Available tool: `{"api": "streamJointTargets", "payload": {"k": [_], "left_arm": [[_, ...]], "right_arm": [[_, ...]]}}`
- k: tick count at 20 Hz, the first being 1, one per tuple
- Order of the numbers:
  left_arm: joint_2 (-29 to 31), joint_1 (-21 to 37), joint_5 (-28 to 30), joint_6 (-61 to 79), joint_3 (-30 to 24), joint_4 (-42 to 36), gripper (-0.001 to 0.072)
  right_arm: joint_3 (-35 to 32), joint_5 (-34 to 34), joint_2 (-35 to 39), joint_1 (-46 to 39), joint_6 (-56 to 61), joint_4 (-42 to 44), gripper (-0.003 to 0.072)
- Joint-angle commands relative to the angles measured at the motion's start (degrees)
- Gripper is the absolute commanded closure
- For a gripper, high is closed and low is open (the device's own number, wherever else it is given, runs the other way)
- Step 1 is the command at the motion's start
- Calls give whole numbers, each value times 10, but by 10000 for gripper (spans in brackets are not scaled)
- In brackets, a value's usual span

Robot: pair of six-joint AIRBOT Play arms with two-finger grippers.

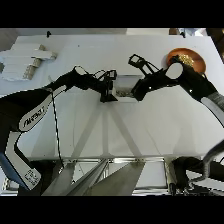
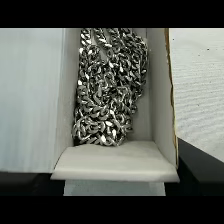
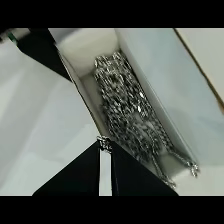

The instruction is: Fold the box and place the chain.

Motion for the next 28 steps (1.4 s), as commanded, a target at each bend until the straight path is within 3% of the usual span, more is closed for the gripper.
{"api": "streamJointTargets", "payload": {"k": [1, 4, 12, 17, 18, 19, 20, 25, 28], "left_arm": [[0, 0, 0, 0, 0, 0, 334], [0, 0, 0, 0, 0, 0, 334], [0, 0, 0, 0, 0, 0, 334], [0, 0, 0, 0, 0, 0, 334], [0, 0, 0, 0, 0, 0, 334], [0, 0, 0, 0, 0, 0, 334], [0, 0, 0, 0, 0, 0, 334], [0, 0, 0, 0, 0, 0, 334], [0, 0, 0, 0, 0, 0, 334]], "right_arm": [[0, -82, 1, 47, 10, 4, 672], [0, -151, -10, 59, 21, 4, 673], [0, -149, -48, 59, 85, -73, 670], [0, -108, -37, 59, 85, -70, 568], [0, -95, -29, 59, 87, -70, 529], [0, -85, -19, 59, 87, -70, 422], [0, -76, -9, 57, 89, -68, 369], [0, -70, 53, -7, 118, -38, 367], [24, -57, 53, -77, 135, 14, 367]]}}
